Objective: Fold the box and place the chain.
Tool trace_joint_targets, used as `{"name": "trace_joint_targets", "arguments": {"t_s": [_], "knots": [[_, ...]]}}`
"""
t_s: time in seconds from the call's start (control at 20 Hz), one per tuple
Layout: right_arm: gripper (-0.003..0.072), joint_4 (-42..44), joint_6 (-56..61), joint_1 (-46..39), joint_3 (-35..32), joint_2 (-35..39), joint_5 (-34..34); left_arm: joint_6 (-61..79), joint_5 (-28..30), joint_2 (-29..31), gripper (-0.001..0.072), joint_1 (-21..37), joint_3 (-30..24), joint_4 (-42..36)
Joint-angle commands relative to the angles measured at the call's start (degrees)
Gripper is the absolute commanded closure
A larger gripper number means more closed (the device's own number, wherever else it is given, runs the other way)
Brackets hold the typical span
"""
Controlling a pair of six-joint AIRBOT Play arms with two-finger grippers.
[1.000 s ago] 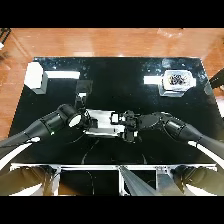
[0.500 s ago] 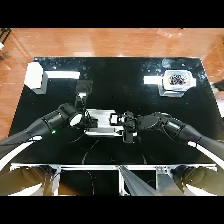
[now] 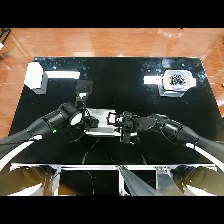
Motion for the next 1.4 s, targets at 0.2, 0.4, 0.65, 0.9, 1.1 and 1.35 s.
{"name": "trace_joint_targets", "arguments": {"t_s": [0.2, 0.4, 0.65, 0.9, 1.1, 1.35], "knots": [[0.0558, 0.1, 3.6, 3.5, 0.0, -2.3, 6.8, 0.0, 0.3, 0.0, 0.0695, 0.0, 0.0, 0.0], [0.0534, -0.2, 3.7, 3.5, 0.0, -2.3, 6.7, 0.0, 0.3, 0.0, 0.0695, 0.0, 0.0, 0.0], [0.0366, -0.2, 4.5, 3.5, 0.0, -2.3, 5.9, 0.0, 0.3, 0.0, 0.0695, -0.2, 0.0, -0.1], [0.0665, -0.9, 8.4, 1.7, 0.0, -0.7, 3.7, 0.0, 0.2, 0.0, 0.0695, -0.2, 0.0, -0.2], [0.0664, -4.9, 31.2, -11.9, 0.0, 6.6, -18.9, 0.0, 0.3, 0.0, 0.0695, -0.2, 0.0, -0.8], [0.0665, -6.0, 55.1, -31.8, -0.1, 11.1, -31.8, 0.0, -0.1, 0.0, 0.0695, -0.2, 0.0, -0.7]]}}
